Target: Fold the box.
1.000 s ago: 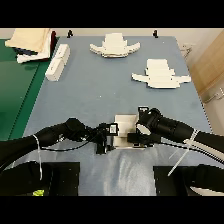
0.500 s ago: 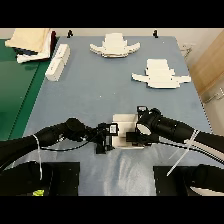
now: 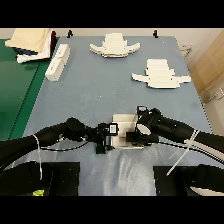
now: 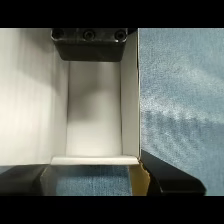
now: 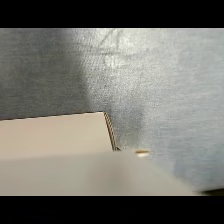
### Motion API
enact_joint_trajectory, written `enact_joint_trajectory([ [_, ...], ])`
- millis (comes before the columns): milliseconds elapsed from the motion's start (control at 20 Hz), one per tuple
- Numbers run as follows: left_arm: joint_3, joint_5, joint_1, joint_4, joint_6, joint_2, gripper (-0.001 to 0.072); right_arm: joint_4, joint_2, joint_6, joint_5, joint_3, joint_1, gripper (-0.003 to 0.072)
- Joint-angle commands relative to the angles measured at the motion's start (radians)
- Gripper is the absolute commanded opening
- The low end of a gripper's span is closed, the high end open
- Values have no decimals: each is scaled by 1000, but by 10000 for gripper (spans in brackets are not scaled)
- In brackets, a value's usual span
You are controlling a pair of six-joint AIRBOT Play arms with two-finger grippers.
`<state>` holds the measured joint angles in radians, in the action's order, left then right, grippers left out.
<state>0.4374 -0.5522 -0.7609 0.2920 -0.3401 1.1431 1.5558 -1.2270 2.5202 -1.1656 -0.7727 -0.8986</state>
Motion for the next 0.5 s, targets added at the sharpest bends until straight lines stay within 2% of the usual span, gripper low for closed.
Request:
enact_joint_trajectory([
  [0,0,-1,0,0,0,0,392,-2,0,-2,-1,-1,-1,281],
  [50,0,0,0,0,0,0,349,-6,0,-8,-1,-1,-1,281],
  [200,0,-1,0,0,0,0,350,-8,0,-8,-1,-1,-1,288],
  [250,0,-1,0,0,0,0,350,-10,0,-8,-2,-1,-1,324],
  [350,0,-1,0,0,0,0,350,-13,0,-9,-2,-1,-1,469],
  [450,0,-1,0,0,0,0,349,-28,1,-29,-4,-2,-1,492],
])
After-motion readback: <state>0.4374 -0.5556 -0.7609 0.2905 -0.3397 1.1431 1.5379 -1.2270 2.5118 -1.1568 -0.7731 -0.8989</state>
